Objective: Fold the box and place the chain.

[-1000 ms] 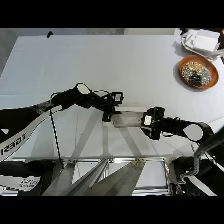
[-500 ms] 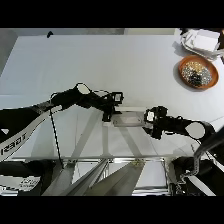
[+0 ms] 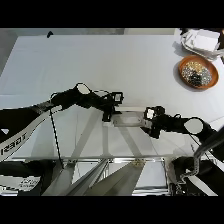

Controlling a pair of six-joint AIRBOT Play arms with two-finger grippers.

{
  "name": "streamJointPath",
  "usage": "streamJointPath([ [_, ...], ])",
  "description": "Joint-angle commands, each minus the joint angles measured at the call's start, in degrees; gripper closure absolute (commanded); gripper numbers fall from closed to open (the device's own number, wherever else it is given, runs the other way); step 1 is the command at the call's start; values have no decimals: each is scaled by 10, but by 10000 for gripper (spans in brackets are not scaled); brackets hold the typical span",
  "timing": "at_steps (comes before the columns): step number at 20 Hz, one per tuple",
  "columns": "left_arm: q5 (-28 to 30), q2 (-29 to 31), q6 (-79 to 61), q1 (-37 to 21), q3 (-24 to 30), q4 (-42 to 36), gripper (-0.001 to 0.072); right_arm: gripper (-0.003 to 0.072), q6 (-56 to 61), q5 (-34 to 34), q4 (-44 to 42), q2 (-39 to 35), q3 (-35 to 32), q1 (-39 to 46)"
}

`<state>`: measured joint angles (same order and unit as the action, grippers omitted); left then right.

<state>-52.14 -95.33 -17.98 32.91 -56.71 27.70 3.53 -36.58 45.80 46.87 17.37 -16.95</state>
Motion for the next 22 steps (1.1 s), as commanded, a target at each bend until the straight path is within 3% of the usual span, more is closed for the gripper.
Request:
streamJointPath([
  [1, 0, 0, 0, 0, 0, 0, 697, 14, -25, -12, -13, 9, 1, 30],
  [11, 0, 0, 0, 0, 0, 0, 697, 12, -194, -17, -109, 54, 1, 57],
  [22, 0, 0, 0, 0, 0, 0, 697, 10, -256, -51, -162, 54, 1, 103],
])
